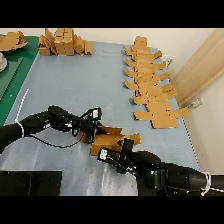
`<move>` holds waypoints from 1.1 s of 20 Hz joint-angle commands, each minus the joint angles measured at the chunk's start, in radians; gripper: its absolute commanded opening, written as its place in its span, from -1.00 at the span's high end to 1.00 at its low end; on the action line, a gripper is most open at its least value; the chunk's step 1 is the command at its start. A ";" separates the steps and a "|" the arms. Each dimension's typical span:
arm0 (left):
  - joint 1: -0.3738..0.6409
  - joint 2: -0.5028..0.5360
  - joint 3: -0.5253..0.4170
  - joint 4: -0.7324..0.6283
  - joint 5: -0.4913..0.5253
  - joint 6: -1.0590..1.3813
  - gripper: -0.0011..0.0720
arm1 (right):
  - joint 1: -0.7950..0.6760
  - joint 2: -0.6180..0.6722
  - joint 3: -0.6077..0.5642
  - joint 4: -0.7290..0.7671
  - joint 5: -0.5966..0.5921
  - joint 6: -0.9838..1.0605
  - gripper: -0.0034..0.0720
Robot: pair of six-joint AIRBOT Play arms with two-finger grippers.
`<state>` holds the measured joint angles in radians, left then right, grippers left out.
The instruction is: Fold the box.
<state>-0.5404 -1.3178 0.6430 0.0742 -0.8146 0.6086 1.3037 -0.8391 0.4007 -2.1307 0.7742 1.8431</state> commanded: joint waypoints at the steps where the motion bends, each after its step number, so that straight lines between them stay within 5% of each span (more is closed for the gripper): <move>1: -0.001 0.000 0.000 0.000 0.000 0.000 0.94 | -0.002 -0.001 0.009 0.004 0.010 0.000 -0.72; 3: -0.001 0.000 0.000 0.000 0.000 0.000 0.94 | -0.002 -0.001 0.009 -0.001 0.002 -0.002 -0.72; 5: -0.001 0.000 0.000 0.000 0.000 0.000 0.94 | -0.002 -0.001 0.009 -0.023 -0.001 -0.040 -0.98; 15: -0.001 0.000 0.000 0.000 0.000 0.000 0.94 | -0.149 0.005 0.009 0.047 -0.118 -0.100 -0.98; 22: -0.001 0.000 0.000 0.000 0.000 0.000 0.94 | 0.015 0.122 -0.020 0.184 0.078 -0.195 -0.98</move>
<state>-0.5404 -1.3174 0.6430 0.0742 -0.8150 0.6086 1.2591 -0.7540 0.3988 -1.9888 0.7727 1.6627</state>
